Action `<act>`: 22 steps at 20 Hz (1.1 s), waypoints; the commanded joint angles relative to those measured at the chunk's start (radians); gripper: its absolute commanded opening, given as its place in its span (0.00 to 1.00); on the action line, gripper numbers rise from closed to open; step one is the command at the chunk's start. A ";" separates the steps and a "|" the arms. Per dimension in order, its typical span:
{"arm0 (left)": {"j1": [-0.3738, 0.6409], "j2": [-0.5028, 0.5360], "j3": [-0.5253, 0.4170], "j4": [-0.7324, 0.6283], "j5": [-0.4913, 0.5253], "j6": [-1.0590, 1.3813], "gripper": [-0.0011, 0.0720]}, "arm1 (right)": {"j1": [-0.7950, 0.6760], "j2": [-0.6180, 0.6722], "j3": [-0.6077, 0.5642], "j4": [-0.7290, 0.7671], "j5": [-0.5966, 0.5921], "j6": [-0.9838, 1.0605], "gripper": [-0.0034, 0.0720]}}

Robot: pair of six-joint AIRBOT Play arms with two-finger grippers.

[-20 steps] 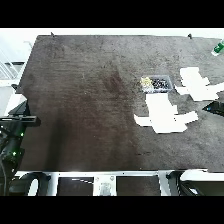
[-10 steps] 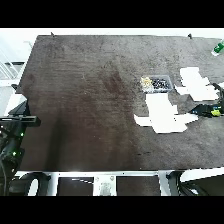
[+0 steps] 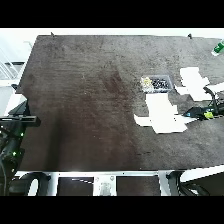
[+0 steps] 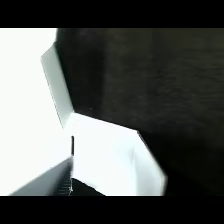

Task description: Fold the box and place the chain.

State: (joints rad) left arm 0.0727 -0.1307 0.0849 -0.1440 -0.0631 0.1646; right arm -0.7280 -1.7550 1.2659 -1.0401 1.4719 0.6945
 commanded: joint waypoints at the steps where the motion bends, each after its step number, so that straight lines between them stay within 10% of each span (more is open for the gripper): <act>1: 0.000 0.001 0.000 0.000 0.000 0.000 0.04 | 0.016 -0.003 -0.024 0.019 0.014 -0.025 0.52; 3: 0.000 0.000 0.000 0.000 0.000 0.000 0.04 | 0.018 -0.001 -0.023 0.024 0.046 -0.039 0.06; 13: 0.000 0.000 0.000 0.000 0.000 0.000 0.04 | 0.146 0.218 -0.298 0.370 0.080 -0.037 0.06; 22: 0.000 0.000 0.000 0.000 0.000 0.000 0.04 | 0.694 0.274 -0.460 0.791 -0.480 -0.045 0.05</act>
